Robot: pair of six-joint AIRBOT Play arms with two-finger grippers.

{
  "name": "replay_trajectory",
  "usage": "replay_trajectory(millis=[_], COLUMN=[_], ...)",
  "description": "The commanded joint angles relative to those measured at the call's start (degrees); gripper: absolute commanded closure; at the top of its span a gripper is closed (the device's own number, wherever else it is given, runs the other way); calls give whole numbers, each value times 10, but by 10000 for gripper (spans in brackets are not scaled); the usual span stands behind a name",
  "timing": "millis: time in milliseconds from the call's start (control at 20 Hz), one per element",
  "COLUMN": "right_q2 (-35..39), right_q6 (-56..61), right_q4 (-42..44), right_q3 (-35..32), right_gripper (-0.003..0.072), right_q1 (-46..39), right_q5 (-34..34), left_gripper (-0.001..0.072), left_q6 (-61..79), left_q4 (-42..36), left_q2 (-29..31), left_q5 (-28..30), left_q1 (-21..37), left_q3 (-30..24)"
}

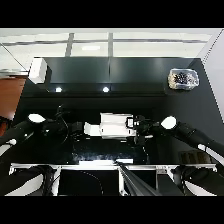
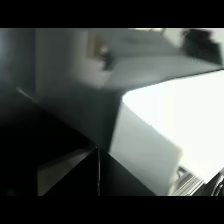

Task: Fold the box and place the chain.

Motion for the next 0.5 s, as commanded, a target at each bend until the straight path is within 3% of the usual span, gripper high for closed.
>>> replay_trajectory(millis=[0, 100, 150, 300, 450], right_q2=[0, 0, 0, 0, 0], right_q6=[0, 0, 0, 0, 0], right_q4=[0, 0, 0, 0, 0], right_q3=[0, 0, 0, 0, 0], right_gripper=[109, 109, 108, 108, 108], right_q1=[0, 0, 0, 0, 0], right_q5=[0, 0, 0, 0, 0], left_gripper=[678, 656, 533, 309, 67], left_q6=[37, 39, 51, 65, 69], left_q4=[-55, -47, -46, -45, -44], left_q2=[-21, -18, -18, -17, -17], left_q5=[29, 13, -6, -80, -103], left_q1=[-41, -54, -56, -56, -59], left_q3=[12, 30, 40, 70, 87])
